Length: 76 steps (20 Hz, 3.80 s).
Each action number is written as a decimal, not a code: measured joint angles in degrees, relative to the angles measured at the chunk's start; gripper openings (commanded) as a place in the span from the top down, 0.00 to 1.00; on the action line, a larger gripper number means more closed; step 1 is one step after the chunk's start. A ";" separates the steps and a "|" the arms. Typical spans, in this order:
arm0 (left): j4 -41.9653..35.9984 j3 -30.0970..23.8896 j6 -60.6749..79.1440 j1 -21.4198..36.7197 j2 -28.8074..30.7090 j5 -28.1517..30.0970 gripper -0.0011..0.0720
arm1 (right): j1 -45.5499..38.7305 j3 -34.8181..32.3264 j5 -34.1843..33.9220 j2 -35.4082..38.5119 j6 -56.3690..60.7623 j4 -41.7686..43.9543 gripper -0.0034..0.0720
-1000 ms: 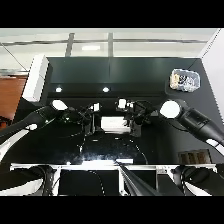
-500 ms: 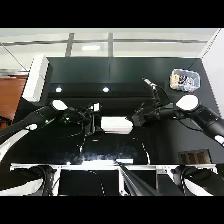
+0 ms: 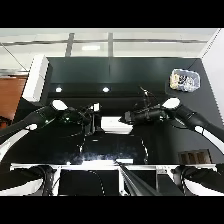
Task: Fold the box and place the chain.
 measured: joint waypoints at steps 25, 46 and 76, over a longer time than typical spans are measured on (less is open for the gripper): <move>7.04 1.68 -8.24 -1.16 10.67 -2.56 0.01 | -28.61 9.70 20.55 22.10 5.99 -26.56 0.93; 10.80 17.03 -25.64 -13.64 -3.48 -0.83 0.01 | -32.61 9.88 19.41 23.50 7.19 -28.79 0.93; 40.26 16.61 -63.14 -5.84 6.12 -3.76 0.56 | -32.61 9.88 18.36 23.50 7.13 -28.83 0.93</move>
